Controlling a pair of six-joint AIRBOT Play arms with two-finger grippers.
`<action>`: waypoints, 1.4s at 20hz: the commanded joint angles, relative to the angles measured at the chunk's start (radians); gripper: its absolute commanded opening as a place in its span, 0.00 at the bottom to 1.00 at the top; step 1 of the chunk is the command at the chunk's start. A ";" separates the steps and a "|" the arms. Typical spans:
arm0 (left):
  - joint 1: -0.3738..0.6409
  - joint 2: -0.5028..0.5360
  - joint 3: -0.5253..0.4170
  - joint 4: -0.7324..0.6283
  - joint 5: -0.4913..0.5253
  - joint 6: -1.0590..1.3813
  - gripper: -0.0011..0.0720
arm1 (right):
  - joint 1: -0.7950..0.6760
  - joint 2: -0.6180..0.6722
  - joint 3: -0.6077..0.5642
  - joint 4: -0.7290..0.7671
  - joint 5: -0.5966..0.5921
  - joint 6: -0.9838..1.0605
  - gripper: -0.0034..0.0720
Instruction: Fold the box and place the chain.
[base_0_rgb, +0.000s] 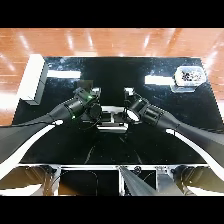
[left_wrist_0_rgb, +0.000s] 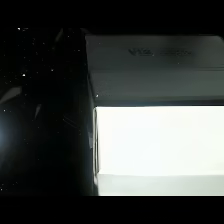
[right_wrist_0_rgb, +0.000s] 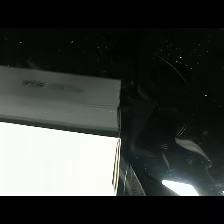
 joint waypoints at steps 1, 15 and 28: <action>0.000 0.000 0.000 0.000 0.001 0.000 0.04 | 0.000 -0.020 0.001 0.001 0.005 -0.009 0.57; -0.003 0.000 0.000 0.001 0.001 0.000 0.04 | 0.000 -0.060 0.034 0.028 0.013 -0.077 0.28; -0.003 0.000 0.000 0.001 0.000 0.000 0.04 | 0.000 -0.047 0.039 0.047 0.021 -0.117 0.64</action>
